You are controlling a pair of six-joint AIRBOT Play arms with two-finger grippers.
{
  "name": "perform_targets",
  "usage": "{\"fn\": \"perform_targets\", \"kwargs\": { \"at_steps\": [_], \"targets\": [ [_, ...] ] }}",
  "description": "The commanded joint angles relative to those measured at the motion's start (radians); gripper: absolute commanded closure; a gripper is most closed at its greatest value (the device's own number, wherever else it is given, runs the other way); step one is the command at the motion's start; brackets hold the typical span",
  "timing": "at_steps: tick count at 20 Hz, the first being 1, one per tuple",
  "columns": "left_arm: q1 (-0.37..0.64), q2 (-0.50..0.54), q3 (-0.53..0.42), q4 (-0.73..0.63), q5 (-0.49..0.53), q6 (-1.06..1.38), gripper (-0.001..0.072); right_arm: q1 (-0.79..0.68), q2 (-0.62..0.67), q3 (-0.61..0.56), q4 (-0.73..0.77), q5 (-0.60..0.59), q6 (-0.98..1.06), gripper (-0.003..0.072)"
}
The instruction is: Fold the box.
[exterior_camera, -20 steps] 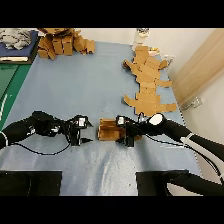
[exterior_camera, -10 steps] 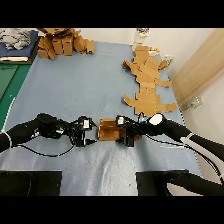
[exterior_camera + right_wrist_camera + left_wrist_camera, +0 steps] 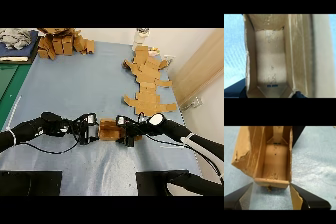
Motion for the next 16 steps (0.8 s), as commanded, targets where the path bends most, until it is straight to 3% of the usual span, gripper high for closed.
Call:
{"fn": "perform_targets", "kwargs": {
  "at_steps": [1,9,16],
  "targets": [
    [-0.004,0.002,0.004,0.005,0.043,-0.090,0.0016,0.000,0.000,0.000,0.003,0.000,0.000,0.0093],
    [-0.005,0.003,0.004,0.120,-0.043,-0.091,0.0016,0.000,0.000,0.000,0.011,0.008,0.000,0.0092],
    [-0.003,0.004,0.004,0.143,-0.030,-0.094,0.0016,0.055,0.000,0.000,0.010,0.003,0.000,0.0092]
  ]
}}
